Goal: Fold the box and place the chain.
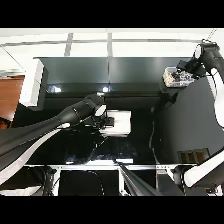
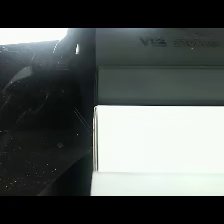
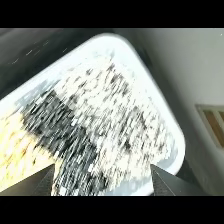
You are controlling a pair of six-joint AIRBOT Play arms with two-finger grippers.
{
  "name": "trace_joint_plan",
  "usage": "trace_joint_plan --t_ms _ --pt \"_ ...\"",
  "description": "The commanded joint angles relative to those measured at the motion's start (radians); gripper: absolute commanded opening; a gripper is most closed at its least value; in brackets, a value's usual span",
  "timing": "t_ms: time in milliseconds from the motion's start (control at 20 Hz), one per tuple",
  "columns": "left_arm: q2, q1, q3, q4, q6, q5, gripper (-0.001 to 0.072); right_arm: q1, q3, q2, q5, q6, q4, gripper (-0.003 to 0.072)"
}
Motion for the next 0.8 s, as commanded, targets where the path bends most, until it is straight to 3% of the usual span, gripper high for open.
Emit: trace_joint_plan --t_ms 0,200,350,450,600,750 --pt "-0.001 0.001 0.001 0.000 0.000 -0.001 0.0028 -0.034 0.137 -0.124 0.057 0.005 0.012 0.0650" --pt "-0.001 0.001 0.001 0.000 0.000 -0.001 0.0028 -0.063 0.163 -0.172 0.045 0.004 0.048 0.0635" --pt "-0.001 0.001 0.001 0.000 0.000 -0.001 0.0028 -0.069 0.163 -0.182 0.046 -0.008 0.059 0.0468" --pt "-0.001 0.001 0.001 0.000 0.000 -0.001 0.0028 -0.072 0.171 -0.180 0.058 -0.060 0.119 0.0021" --pt "-0.001 0.001 0.001 0.000 0.000 -0.004 0.0028 -0.072 0.249 -0.171 0.138 -0.096 0.144 0.0017" --pt "-0.001 0.001 0.001 0.000 0.000 -0.003 0.0028 -0.073 0.264 -0.071 0.163 -0.156 0.144 0.0017"
